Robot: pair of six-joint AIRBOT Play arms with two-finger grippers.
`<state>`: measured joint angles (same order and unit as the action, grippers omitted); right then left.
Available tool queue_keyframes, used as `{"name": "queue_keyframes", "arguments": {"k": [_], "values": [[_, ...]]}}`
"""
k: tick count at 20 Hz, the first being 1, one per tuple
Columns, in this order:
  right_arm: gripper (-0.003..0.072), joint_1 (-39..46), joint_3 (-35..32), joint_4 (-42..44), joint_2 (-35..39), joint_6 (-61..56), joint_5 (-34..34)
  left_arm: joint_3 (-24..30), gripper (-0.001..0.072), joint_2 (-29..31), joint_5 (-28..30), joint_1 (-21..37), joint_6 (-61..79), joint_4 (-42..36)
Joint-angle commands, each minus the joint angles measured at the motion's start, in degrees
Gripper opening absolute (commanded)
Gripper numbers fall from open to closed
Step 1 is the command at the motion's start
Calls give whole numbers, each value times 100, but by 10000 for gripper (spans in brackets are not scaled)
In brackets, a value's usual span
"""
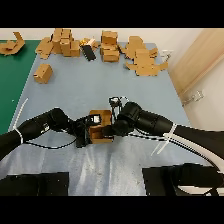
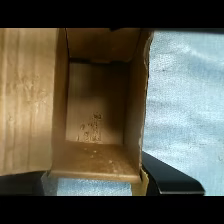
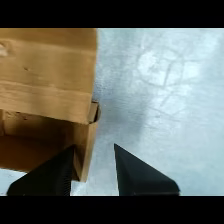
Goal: Fold the box.
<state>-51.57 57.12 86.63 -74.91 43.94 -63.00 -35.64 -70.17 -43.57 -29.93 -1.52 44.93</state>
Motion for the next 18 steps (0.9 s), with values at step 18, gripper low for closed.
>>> {"name": "queue_keyframes", "arguments": {"k": [18], "values": [[84,-236,732,-140,-1001,-704,-855,0,410,4,0,2,2,2]]}}
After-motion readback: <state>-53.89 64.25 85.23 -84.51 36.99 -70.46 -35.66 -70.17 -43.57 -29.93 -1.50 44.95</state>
